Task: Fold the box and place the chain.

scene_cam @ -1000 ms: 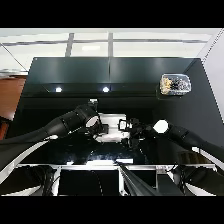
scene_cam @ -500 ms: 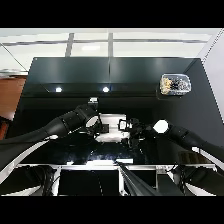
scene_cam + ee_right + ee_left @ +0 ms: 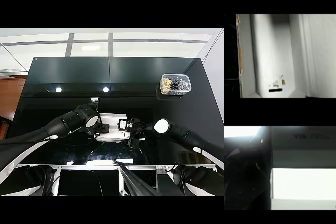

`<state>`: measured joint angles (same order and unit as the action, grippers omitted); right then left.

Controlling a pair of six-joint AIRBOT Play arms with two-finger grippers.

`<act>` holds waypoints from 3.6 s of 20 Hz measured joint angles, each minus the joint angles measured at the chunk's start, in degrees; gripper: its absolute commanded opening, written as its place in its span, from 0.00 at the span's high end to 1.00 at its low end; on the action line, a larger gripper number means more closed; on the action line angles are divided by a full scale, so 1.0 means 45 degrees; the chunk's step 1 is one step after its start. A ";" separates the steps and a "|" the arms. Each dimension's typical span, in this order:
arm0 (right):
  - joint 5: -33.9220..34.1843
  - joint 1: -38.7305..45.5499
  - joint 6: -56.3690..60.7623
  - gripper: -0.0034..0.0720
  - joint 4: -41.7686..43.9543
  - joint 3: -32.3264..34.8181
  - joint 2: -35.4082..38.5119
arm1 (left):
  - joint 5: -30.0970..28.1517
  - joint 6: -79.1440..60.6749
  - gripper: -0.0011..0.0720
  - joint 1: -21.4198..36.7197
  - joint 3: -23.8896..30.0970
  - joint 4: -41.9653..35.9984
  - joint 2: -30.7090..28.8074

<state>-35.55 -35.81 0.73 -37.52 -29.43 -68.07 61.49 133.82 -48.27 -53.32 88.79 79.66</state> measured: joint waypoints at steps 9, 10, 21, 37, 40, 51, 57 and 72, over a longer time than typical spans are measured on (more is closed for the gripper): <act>-0.1151 0.0015 0.1433 0.26 -0.3385 -0.0447 0.0903 | 0.0034 -0.0277 0.94 0.0010 -0.0005 0.0107 0.0000; -0.1175 0.0015 0.1467 0.40 -0.3458 -0.0452 0.0913 | 0.0034 -0.0282 0.94 0.0010 -0.0005 0.0107 0.0000; -0.1161 0.0005 0.2832 0.79 -0.1787 -0.0457 0.0500 | 0.0034 -0.0321 0.94 0.0010 -0.0005 0.0141 0.0000; -0.0369 0.0005 0.3084 0.68 -0.0087 -0.0457 -0.0087 | 0.0024 -0.0277 0.94 0.0015 -0.0005 0.0136 0.0000; -0.0369 0.0005 0.3084 0.37 -0.0039 -0.0457 -0.0087 | 0.0015 -0.0291 0.94 0.0015 -0.0005 0.0136 0.0000; -0.1768 0.1783 0.7859 0.92 -0.2574 -0.0457 0.1598 | -0.0005 -0.0321 0.94 0.0010 -0.0005 0.0097 0.0000; -0.5479 0.6377 1.4557 0.92 -0.4308 -0.0248 0.3133 | 0.0000 -0.0316 0.94 0.0010 -0.0005 0.0121 0.0000; -0.2618 0.4279 1.7816 0.20 -0.0112 0.2074 0.1700 | -0.0102 -0.0316 0.94 0.0010 -0.0005 0.0165 0.0010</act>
<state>-47.33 -16.56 80.90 -38.02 -20.10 -60.42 61.04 132.40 -48.23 -53.34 89.54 79.70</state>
